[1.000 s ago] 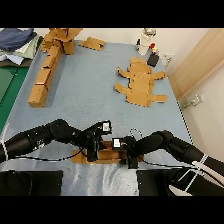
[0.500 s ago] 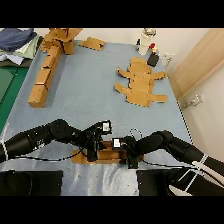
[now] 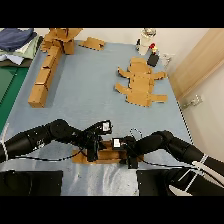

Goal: Fold the box.

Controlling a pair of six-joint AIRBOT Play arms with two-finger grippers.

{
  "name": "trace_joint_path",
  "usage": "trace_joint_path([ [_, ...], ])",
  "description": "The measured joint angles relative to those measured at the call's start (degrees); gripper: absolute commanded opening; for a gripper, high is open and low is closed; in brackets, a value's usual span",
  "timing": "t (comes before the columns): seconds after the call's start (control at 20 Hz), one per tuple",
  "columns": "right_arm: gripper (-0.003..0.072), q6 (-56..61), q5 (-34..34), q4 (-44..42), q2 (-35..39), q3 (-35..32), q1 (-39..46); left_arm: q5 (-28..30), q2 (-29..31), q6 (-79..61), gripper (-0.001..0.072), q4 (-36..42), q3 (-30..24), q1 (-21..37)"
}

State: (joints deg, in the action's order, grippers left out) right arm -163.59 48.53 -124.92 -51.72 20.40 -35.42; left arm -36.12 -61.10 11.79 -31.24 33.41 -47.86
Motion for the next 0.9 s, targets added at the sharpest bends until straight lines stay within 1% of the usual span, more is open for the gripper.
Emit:
trace_joint_path([
  [0.1,0.0520,0.00,0.00,0.00,0.00,0.00,0.00,0.00,0.02,0.13,0.0017,0.00,0.00,0.00],
  [0.15,0.0520,0.00,0.00,0.00,0.00,0.00,0.00,0.00,0.04,0.20,0.0038,-0.02,0.00,0.00],
  [0.2,0.0520,0.00,0.02,0.00,0.00,0.00,0.00,0.00,0.07,0.20,0.0333,-0.04,0.00,0.00],
  [0.25,0.0520,0.00,0.02,-0.04,0.00,0.00,0.00,-0.07,0.04,0.22,0.0482,-0.44,-0.07,0.00],
  [0.45,0.0520,0.02,0.11,-0.09,-0.02,0.00,-0.02,0.07,0.26,1.38,0.0477,-0.63,0.42,0.07],
  [0.55,0.0520,0.02,0.24,-0.07,-0.02,0.00,-0.02,-0.07,1.14,3.50,0.0478,-3.65,0.68,0.13],
  [0.65,0.0520,0.02,0.35,-0.07,-0.02,0.00,-0.02,-1.01,3.21,9.55,0.0479,-9.86,0.87,0.74],
  [0.75,0.0520,0.02,0.37,-0.04,-0.02,0.00,-0.02,-4.02,6.58,18.95,0.0477,-17.92,0.96,2.12],
  [0.8,0.0520,0.00,0.37,-0.04,-0.02,0.00,-0.02,-6.45,8.72,24.46,0.0442,-22.10,0.98,2.99],
  [0.85,0.0520,0.00,0.37,-0.02,-0.02,0.00,-0.02,-9.22,10.75,30.03,0.0016,-25.73,0.98,3.91],
  [0.9,0.0520,0.02,0.37,-0.02,-0.02,0.00,-0.02,-12.37,12.90,36.70,0.0012,-28.65,1.01,4.92],
])
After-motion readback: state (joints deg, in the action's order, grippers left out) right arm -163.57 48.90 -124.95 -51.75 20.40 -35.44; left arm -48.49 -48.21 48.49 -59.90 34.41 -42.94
